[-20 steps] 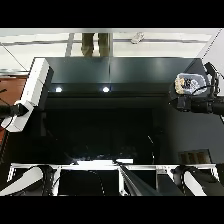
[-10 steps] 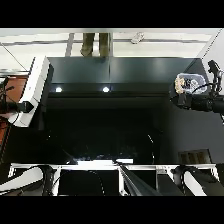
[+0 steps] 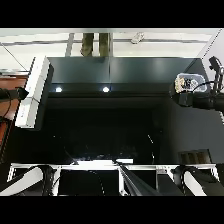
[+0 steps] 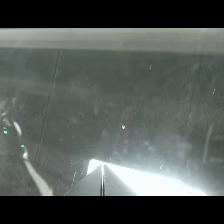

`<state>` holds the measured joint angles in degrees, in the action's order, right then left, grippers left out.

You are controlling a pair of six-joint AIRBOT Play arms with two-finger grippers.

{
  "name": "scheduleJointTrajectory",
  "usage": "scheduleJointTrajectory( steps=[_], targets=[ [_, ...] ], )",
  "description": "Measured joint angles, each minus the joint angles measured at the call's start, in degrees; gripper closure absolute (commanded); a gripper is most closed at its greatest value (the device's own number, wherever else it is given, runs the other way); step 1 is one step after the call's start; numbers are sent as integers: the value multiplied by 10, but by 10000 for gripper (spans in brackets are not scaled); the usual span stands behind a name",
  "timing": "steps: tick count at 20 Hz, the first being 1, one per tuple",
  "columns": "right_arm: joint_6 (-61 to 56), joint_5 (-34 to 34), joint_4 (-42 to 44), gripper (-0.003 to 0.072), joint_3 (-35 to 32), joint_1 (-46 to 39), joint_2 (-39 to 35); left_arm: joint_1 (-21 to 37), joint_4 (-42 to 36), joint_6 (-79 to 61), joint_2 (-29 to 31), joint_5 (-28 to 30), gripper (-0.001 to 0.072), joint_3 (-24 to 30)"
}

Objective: Fold the box and place the chain.

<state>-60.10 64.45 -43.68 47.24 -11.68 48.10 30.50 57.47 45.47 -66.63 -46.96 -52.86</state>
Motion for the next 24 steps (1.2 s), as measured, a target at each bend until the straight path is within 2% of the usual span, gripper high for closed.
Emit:
scheduleJointTrajectory(
  steps=[1,2,3,6,8,10,14,16,18,24],
  targets=[
    [8,5,2,677,8,0,0,-9,-20,8,16,-7,383,-3],
    [14,15,2,677,13,0,0,-20,-33,18,31,-17,622,-5],
    [18,26,2,678,17,0,0,-35,-42,30,48,-30,684,-5],
    [32,64,-4,679,22,1,-2,-101,-58,54,97,-55,686,6],
    [50,46,-14,678,12,12,-6,-168,-62,62,132,-44,684,35],
    [76,-26,-15,677,-14,34,-8,-246,-57,66,162,2,682,83],
    [108,-264,-26,677,-97,92,-9,-357,-52,70,184,139,682,174],
    [115,-344,-38,677,-119,104,-10,-381,-52,72,189,192,682,198],
    [119,-390,-49,676,-132,112,-10,-394,-52,73,191,226,682,212],
    [123,-442,-61,676,-144,118,-10,-406,-51,73,192,262,682,224]
  ],
)
